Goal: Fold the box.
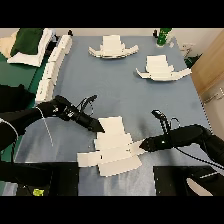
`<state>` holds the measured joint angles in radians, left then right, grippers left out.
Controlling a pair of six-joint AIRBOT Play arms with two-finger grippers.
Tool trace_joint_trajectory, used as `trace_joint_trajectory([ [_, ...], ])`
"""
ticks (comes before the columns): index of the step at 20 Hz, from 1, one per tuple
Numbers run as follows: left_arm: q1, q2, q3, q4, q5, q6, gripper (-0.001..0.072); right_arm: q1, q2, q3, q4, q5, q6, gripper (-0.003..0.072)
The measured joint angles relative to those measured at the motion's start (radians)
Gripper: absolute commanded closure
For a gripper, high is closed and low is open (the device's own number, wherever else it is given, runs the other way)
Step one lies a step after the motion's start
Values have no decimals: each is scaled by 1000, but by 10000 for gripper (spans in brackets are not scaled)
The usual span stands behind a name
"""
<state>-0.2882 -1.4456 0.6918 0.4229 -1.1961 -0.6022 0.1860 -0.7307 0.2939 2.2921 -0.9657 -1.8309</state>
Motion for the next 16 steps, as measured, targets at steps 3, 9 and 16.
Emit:
trace_joint_trajectory([
  [3,0,0,1,-1,-27,16,694,0,0,0,0,2,0,686],
  [9,-1,0,1,3,-79,53,693,0,0,0,0,8,0,686],
  [16,-2,0,14,4,-105,59,308,0,0,0,3,24,0,687],
])
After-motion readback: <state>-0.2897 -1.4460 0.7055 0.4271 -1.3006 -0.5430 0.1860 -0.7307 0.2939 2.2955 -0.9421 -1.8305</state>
